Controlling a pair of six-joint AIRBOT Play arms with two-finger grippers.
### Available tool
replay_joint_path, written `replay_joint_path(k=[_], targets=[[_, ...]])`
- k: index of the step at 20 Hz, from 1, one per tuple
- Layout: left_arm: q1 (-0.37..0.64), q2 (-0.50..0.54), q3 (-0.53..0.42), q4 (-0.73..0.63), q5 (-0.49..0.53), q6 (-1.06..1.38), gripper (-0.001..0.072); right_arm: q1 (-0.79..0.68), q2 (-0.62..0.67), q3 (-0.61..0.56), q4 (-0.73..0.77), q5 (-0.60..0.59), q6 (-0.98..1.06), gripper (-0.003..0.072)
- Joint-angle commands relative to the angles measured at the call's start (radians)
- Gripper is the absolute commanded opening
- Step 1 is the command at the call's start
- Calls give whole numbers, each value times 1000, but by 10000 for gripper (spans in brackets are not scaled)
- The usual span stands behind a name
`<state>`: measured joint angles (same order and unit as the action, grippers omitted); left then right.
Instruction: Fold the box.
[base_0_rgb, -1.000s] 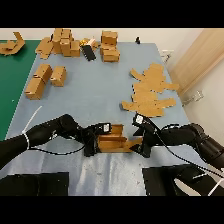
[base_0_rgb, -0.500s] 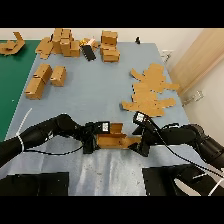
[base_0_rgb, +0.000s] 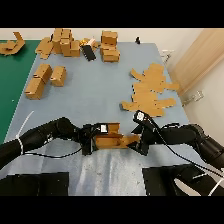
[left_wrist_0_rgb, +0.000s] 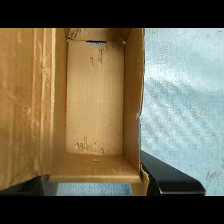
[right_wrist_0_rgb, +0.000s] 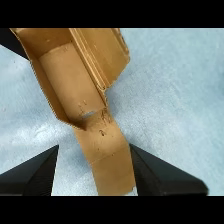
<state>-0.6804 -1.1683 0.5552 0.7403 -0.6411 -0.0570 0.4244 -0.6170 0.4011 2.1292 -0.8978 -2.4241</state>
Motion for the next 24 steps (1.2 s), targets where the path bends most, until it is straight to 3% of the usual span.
replay_joint_path(k=[1, 4, 5, 6, 8, 13, 18, 24], targets=[[0, 0, -17, 0, 13, -15, 416, 2, 1, 1, 55, 11, 11, 671], [0, 1, -18, 0, 14, -14, 416, 2, -1, 0, 93, 65, 293, 299], [0, 1, -18, 0, 14, -14, 416, 2, -1, 0, 95, 92, 417, 44], [0, 1, -18, 0, 14, -11, 416, 2, -3, 1, 101, 119, 573, 5], [0, 1, -18, 0, 13, -11, 416, 8, -31, 1, 140, 142, 723, 4], [0, 1, -18, -3, 11, -11, 416, 20, -228, 94, 347, 124, 657, 4], [0, 1, -18, -8, 11, -11, 416, 14, -454, 282, 336, 100, 571, 3], [0, 1, -18, -11, 10, -11, 416, 24, -650, 285, 338, 91, 518, 3]])
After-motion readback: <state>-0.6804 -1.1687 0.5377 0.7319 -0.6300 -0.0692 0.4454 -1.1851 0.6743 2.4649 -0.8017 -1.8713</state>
